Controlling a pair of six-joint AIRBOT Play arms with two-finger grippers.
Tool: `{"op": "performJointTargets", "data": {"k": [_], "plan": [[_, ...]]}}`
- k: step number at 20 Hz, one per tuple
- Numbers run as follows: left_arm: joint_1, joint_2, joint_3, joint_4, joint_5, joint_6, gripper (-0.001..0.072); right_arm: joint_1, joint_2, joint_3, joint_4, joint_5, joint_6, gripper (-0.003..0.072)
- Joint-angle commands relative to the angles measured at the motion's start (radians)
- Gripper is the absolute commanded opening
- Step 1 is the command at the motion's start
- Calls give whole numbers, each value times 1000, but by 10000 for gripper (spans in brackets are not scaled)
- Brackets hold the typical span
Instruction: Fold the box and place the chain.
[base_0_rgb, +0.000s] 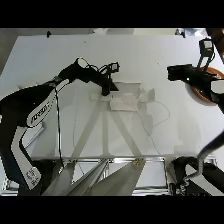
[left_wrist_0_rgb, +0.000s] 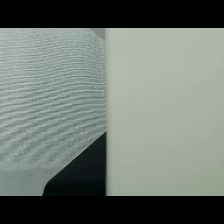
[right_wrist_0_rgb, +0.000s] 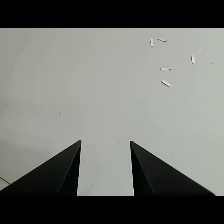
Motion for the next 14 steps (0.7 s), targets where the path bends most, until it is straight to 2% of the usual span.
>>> {"op": "performJointTargets", "data": {"k": [1, 4, 7, 8, 9, 10, 12, 13, 14], "plan": [[1, -1, 0, 0, 0, 6, 9, -1, -1, 1, 0, 2, 0, 337], [0, -1, 0, 0, 0, 6, 9, -1, 0, 1, -1, 44, -9, 337], [0, -1, 0, 0, 0, 6, 9, 8, 3, 3, -1, 177, -232, 343], [0, -1, 0, 0, 0, 6, 9, 21, 6, 5, 0, 219, -327, 413], [0, -1, -1, 0, 0, 6, 9, 39, 11, 8, 2, 254, -431, 528], [0, -1, 0, 0, 0, 6, 9, 58, 17, 10, 2, 286, -530, 542], [0, -1, 0, 0, 0, 6, 9, 98, 25, 10, 2, 358, -723, 673], [0, -1, 0, 0, 0, 6, 9, 115, 25, 10, 1, 394, -770, 707], [0, -1, 0, 0, 0, 6, 9, 127, 25, 10, 1, 422, -789, 708]]}}
